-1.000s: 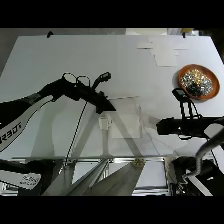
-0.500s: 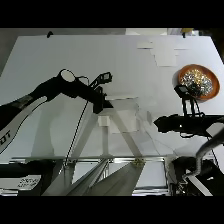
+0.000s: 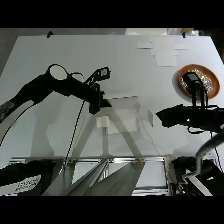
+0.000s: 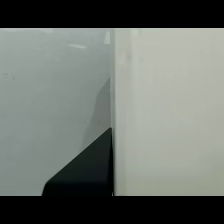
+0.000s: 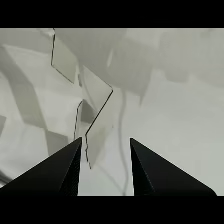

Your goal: Fold the box and place the chain.

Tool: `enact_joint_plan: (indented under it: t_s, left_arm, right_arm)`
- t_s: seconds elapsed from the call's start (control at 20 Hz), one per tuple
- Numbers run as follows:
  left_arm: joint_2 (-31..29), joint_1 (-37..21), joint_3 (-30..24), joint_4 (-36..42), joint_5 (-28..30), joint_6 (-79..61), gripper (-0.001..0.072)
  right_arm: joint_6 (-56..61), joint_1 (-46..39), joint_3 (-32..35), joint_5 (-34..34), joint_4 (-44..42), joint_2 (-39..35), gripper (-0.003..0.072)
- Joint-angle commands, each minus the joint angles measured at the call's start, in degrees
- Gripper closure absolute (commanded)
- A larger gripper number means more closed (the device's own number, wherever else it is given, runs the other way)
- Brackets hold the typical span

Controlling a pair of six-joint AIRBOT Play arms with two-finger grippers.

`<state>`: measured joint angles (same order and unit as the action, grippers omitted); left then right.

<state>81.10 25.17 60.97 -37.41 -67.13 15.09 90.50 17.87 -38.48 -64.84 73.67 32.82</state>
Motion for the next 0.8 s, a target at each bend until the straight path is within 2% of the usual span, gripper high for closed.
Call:
enact_joint_plan:
  t_s: [0.0,0.15,0.55,0.75]
  left_arm:
    - [-0.37,0.63,-1.53,0.20,4.85,-0.11,0.0707]
    - [0.87,1.40,-3.41,-0.13,8.02,-3.37,0.0706]
    - [8.90,2.89,-4.00,0.96,7.67,-19.89,0.0702]
    - [10.86,4.26,-4.00,0.96,11.19,-20.70,0.0700]
  right_arm:
    - [-1.09,0.02,-0.57,-1.53,0.11,-0.04,0.0345]
    - [-2.05,0.02,-0.57,-1.42,0.09,-0.02,0.0346]
    - [-2.64,0.04,-0.55,-0.02,0.04,0.00,0.0346]
    - [-2.67,0.04,-0.48,-0.04,0.04,0.07,0.0346]
